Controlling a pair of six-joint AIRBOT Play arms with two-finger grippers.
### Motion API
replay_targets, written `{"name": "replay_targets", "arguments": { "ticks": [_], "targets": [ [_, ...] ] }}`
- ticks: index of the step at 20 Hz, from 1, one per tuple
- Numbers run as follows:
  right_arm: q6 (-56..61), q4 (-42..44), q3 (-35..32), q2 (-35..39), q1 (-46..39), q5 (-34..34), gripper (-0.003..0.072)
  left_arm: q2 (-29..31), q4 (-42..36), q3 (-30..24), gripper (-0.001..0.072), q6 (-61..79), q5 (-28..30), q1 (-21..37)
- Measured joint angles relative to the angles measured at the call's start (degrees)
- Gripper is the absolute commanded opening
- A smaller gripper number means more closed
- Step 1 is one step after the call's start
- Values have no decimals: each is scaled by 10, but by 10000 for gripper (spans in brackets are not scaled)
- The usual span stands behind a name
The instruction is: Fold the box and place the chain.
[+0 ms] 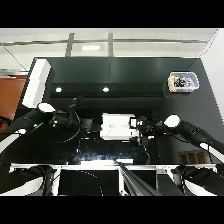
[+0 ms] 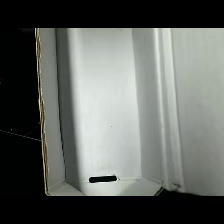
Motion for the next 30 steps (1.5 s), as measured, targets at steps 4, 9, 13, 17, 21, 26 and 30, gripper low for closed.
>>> {"name": "replay_targets", "arguments": {
  "ticks": [4, 9, 13, 17, 21, 26, 30],
  "targets": [
    [0, 0, 0, 0, 0, 0, 193, 0, 55, 32, 615, -89, 47, -66],
    [0, 0, 0, 0, 0, -1, 192, 0, 159, 76, 615, -232, 76, -131],
    [0, 0, 0, 0, 0, -1, 192, -2, 202, 91, 615, -292, 86, -150],
    [0, 0, 0, 0, 0, -1, 193, -7, 226, 101, 615, -332, 91, -156],
    [0, 0, 0, 0, 0, -1, 193, -20, 238, 121, 614, -358, 91, -167],
    [0, 0, 0, 0, 0, -1, 193, -27, 325, 162, 614, -445, 69, -205],
    [0, 0, 0, 0, 0, -1, 193, -29, 367, 189, 408, -491, 54, -234]
  ]
}}
